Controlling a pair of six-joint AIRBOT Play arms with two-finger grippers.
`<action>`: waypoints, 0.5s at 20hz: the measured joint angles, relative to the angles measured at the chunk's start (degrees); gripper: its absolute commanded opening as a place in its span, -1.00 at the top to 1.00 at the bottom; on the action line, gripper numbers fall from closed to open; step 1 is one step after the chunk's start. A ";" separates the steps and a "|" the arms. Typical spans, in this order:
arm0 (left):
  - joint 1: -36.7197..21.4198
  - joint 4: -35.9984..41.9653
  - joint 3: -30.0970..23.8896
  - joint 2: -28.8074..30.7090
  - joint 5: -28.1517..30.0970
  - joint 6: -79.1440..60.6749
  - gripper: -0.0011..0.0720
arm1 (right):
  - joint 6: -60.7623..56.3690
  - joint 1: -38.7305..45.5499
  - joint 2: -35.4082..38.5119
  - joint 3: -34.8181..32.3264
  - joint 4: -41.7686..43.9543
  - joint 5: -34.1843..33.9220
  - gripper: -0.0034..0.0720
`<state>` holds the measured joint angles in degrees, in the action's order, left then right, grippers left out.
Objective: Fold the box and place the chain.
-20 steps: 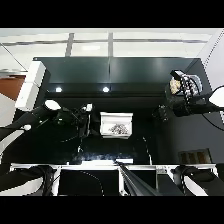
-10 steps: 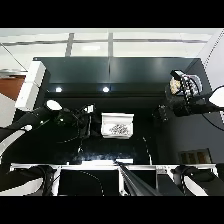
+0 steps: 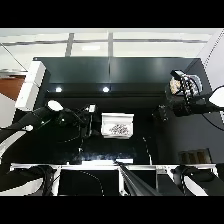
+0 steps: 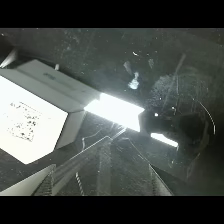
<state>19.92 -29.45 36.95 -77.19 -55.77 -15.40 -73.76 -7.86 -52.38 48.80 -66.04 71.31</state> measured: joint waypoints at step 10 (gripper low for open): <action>2.47 0.00 0.20 0.00 2.89 0.76 -0.97 | -0.17 0.00 0.00 0.00 0.92 -0.02 -0.96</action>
<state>22.39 -29.45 37.15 -77.19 -52.88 -14.63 -73.93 -7.86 -52.38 48.80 -65.12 71.29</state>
